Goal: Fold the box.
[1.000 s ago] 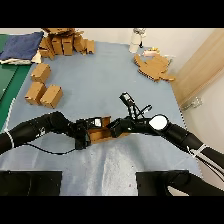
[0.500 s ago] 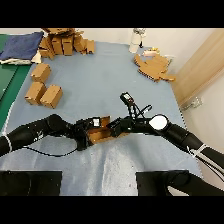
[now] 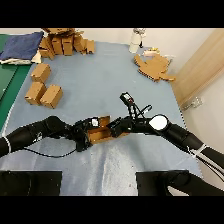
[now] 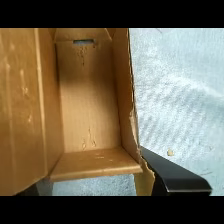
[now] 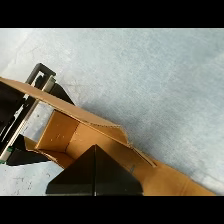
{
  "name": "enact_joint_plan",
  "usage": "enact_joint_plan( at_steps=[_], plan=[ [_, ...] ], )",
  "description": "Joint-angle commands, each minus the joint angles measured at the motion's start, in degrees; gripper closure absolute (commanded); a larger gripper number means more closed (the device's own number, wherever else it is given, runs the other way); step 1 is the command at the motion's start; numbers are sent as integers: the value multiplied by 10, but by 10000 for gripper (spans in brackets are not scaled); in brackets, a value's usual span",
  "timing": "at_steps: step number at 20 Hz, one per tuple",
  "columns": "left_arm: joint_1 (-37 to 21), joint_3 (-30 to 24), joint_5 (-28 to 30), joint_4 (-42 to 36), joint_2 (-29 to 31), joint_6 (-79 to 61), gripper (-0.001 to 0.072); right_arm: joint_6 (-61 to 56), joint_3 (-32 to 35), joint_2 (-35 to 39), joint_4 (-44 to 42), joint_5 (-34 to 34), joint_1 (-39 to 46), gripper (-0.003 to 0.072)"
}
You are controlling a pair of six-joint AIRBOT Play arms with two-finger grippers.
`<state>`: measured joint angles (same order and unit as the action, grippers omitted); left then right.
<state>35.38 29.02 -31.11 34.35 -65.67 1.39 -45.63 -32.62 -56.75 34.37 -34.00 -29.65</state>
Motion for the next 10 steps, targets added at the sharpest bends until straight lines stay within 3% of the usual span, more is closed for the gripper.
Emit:
enact_joint_plan(
  at_steps=[1, 10],
  plan=[
    [-1, -8, 1, -3, 0, 0, 72, 0, 0, 0, 2, 0, 0, 686],
    [-1, -16, 10, -16, 0, -3, 72, 0, 0, 0, 2, 4, 0, 686]
  ],
)
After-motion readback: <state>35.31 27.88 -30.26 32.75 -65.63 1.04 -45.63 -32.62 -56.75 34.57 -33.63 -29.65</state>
